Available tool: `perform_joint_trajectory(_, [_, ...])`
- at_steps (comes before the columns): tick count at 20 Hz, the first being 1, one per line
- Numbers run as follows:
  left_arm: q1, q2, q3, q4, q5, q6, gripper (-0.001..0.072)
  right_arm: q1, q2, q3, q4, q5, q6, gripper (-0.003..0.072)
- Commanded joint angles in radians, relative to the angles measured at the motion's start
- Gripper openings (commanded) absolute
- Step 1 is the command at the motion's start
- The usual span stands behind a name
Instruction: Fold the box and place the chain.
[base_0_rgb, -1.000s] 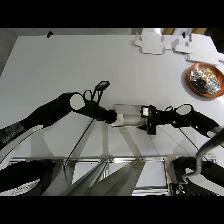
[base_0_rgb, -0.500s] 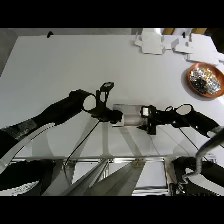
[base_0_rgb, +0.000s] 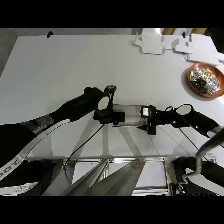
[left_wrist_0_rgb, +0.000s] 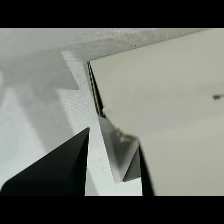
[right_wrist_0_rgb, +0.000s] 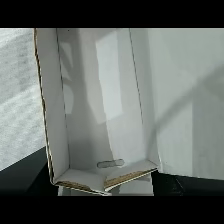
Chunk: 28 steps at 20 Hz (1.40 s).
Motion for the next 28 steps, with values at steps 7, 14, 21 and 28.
perform_joint_trajectory(7, [-0.032, -0.092, 0.104, 0.110, -0.078, -0.151, 0.0302, 0.000, 0.000, 0.000, 0.000, 0.000, 0.000, 0.0396])
perform_joint_trajectory(14, [-0.053, -0.128, 0.134, 0.116, -0.109, -0.187, 0.0214, 0.000, 0.000, 0.000, 0.000, 0.000, 0.000, 0.0396])
perform_joint_trajectory(21, [-0.061, -0.134, 0.134, 0.148, -0.118, -0.267, 0.0112, 0.000, 0.000, 0.000, 0.000, 0.000, 0.000, 0.0396])
perform_joint_trajectory(28, [-0.063, -0.149, 0.134, 0.161, -0.135, -0.277, 0.0003, 0.000, 0.000, 0.000, 0.000, 0.000, 0.000, 0.0396])
